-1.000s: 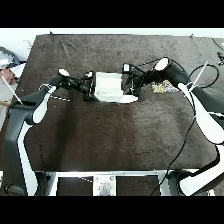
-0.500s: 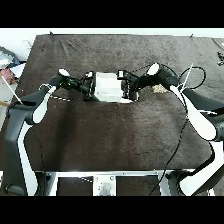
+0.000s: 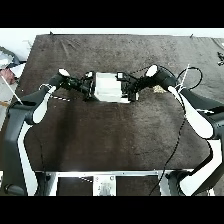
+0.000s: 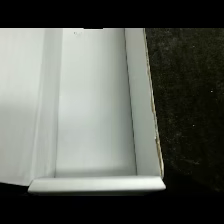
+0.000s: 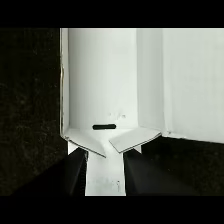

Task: Fold the box and place the chain.

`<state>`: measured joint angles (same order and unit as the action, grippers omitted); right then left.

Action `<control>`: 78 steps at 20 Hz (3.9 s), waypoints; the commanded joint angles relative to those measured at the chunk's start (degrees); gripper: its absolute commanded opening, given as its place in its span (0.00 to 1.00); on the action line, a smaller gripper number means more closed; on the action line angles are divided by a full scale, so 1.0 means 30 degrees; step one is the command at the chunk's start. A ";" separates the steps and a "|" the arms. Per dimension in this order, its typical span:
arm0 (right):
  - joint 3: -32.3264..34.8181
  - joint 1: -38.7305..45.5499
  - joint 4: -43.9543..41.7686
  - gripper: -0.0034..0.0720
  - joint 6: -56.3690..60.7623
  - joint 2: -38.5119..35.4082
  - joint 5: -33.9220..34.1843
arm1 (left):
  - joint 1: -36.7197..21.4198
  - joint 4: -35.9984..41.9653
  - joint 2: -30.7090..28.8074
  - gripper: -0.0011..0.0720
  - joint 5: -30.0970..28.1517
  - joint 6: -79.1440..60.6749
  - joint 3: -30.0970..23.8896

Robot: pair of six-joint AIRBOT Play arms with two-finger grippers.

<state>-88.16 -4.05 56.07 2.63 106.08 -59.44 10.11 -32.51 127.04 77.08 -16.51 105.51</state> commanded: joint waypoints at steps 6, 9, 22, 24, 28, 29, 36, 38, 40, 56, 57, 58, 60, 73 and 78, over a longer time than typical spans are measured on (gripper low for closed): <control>-0.0007 -0.0022 -0.1137 0.32 -0.0015 0.0328 0.0342 | -0.0015 0.0000 -0.0007 0.39 0.0000 0.0000 0.0022; -0.0007 -0.0102 -0.1144 0.32 -0.0044 0.0364 0.0546 | -0.0015 0.0000 -0.0007 0.39 0.0000 0.0000 0.0022; -0.0007 -0.0860 -0.1341 0.22 -0.1020 0.0401 0.1275 | -0.0015 0.0007 -0.0007 0.39 0.0007 0.0000 0.0022; -0.0007 -0.0940 -0.1355 0.22 -0.1020 0.0408 0.1333 | -0.0015 0.0000 -0.0007 0.39 0.0007 0.0000 0.0022; -0.0007 -0.0969 -0.1341 0.22 -0.1005 0.0692 0.1392 | -0.0015 0.0000 -0.0007 0.39 0.0007 0.0000 0.0022; -0.0007 -0.0969 -0.1341 0.22 -0.1005 0.0816 0.1392 | -0.0015 0.0000 -0.0007 0.39 0.0007 0.0000 0.0022; -0.0007 -0.0969 -0.1348 0.42 -0.1027 0.0918 0.2127 | -0.0015 0.0000 -0.0007 0.39 0.0007 0.0000 0.0022; -0.0007 -0.0969 -0.1348 0.56 -0.1027 0.0918 0.2113 | -0.0015 0.0007 -0.0007 0.39 0.0007 0.0000 0.0022; -0.0015 -0.0976 -0.1479 0.63 -0.1545 0.0918 0.2106 | -0.0015 0.0000 -0.0007 0.39 0.0007 0.0000 0.0022; -0.0015 -0.0954 0.0510 0.18 -0.0262 0.0444 0.0838 | -0.0015 0.0007 -0.0007 0.39 0.0007 0.0000 0.0022; -0.0015 -0.0933 0.1224 0.18 0.0255 0.0219 0.0721 | -0.0015 0.0000 -0.0007 0.39 0.0007 0.0000 0.0022; -0.0015 -0.0925 0.1982 0.18 0.0852 0.0000 0.0634 | -0.0015 0.0000 -0.0007 0.39 0.0007 0.0000 0.0022; -0.0015 -0.0925 0.3577 0.18 0.2339 -0.0583 0.0000 | -0.0015 0.0000 -0.0007 0.39 0.0007 0.0000 0.0022; -0.0007 0.2667 0.3577 0.02 1.9460 -0.4838 -0.3060 | -0.0015 0.0000 -0.0007 0.39 0.0007 0.0000 0.0022; 0.2339 0.4998 -0.0022 0.02 2.0050 -0.4816 -0.1858 | -0.0015 0.0000 -0.0007 0.39 0.0007 0.0000 0.0022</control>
<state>-84.79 7.55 62.22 58.92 92.01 -67.16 10.13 -32.49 127.04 77.10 -16.49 105.51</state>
